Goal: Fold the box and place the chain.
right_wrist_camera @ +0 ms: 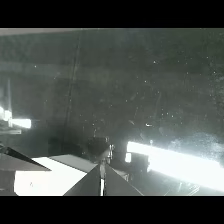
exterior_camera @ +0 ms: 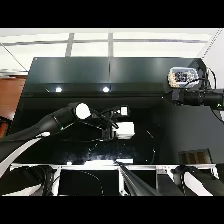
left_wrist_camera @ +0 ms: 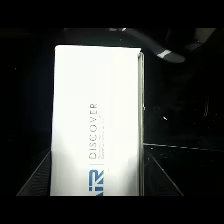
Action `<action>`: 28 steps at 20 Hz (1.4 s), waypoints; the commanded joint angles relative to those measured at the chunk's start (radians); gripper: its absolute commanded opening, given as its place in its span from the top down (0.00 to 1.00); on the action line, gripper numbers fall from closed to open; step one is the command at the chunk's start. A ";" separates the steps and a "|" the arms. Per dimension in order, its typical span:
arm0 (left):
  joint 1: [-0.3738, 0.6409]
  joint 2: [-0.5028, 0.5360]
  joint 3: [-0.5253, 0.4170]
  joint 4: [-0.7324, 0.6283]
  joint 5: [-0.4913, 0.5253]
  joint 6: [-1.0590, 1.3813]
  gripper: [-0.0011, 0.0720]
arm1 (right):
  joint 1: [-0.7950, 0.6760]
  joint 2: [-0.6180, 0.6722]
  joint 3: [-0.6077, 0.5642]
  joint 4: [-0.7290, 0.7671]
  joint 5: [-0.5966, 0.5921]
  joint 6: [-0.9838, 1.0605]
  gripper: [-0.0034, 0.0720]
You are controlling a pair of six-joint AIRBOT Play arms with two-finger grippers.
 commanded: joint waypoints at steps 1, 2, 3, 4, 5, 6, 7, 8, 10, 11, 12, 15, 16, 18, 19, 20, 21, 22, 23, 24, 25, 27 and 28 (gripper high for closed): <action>-0.017 -0.027 0.001 0.019 0.039 -0.025 0.01 | 0.000 0.001 0.000 0.000 -0.002 0.000 0.90; -0.023 -0.045 0.001 0.020 0.044 -0.029 0.01 | 0.000 0.001 0.000 0.000 -0.002 0.000 0.90; -0.031 -0.064 0.001 0.016 0.044 -0.029 0.01 | 0.000 0.001 0.000 0.000 -0.002 0.000 0.90; -0.039 -0.079 0.001 0.016 0.044 -0.028 0.01 | 0.000 0.001 0.000 -0.001 -0.002 0.000 0.90; -0.049 -0.091 0.001 0.016 0.047 -0.028 0.01 | 0.000 0.001 0.000 -0.001 -0.002 0.000 0.90; -0.051 -0.094 0.001 0.016 0.047 -0.028 0.01 | 0.000 0.001 0.000 0.000 -0.001 0.000 0.91; -0.050 -0.093 0.001 0.016 0.046 -0.029 0.03 | 0.000 0.001 0.000 -0.001 -0.001 0.000 0.90; -0.045 -0.091 0.002 0.019 0.039 -0.029 0.23 | 0.000 0.001 0.000 -0.001 -0.001 0.000 0.90; -0.018 -0.075 0.002 0.021 0.010 -0.039 0.48 | 0.000 0.001 0.000 0.000 -0.001 0.000 0.90; 0.008 -0.060 0.002 0.024 -0.001 -0.074 0.48 | 0.000 0.001 0.000 0.000 -0.001 0.000 0.90; 0.048 -0.040 0.002 0.041 -0.015 -0.116 0.48 | 0.000 0.001 0.000 0.000 -0.001 0.000 0.90; 0.224 0.019 0.002 0.151 -0.063 -0.211 0.48 | 0.000 0.001 0.000 0.000 -0.002 0.000 0.90; 0.300 0.037 0.002 0.174 -0.069 -0.230 0.48 | 0.000 0.001 0.000 0.000 -0.002 0.000 0.90; 0.488 0.056 0.015 0.182 -0.069 -0.241 0.48 | 0.000 0.001 0.000 0.000 -0.002 0.000 0.90; 0.581 0.050 0.035 0.182 -0.063 -0.264 0.48 | 0.000 0.001 0.000 0.000 -0.002 0.000 0.90; 0.682 0.032 0.068 0.182 -0.047 -0.268 0.48 | 0.000 0.001 0.000 0.000 -0.002 0.000 0.90; 0.767 0.006 0.109 0.186 -0.033 -0.264 0.48 | 0.000 0.001 0.000 0.000 -0.002 0.000 0.90; 0.856 -0.037 0.174 0.207 -0.031 -0.266 0.48 | 0.000 0.001 0.000 0.000 -0.003 0.000 0.90; 0.931 -0.088 0.251 0.219 -0.049 -0.284 0.48 | 0.000 0.001 0.000 0.000 -0.004 0.000 0.90; 1.002 -0.154 0.344 0.220 -0.072 -0.326 0.48 | 0.000 0.001 0.000 0.003 -0.004 0.000 0.90; 1.054 -0.219 0.431 0.221 -0.084 -0.370 0.48 | 0.000 0.001 0.000 0.011 -0.004 0.001 0.90; 1.119 -0.348 0.600 0.239 -0.089 -0.416 0.48 | 0.000 0.001 0.000 0.052 -0.008 0.010 0.90; 1.130 -0.407 0.676 0.260 -0.091 -0.423 0.48 | 0.000 0.001 0.000 0.072 -0.019 0.011 0.90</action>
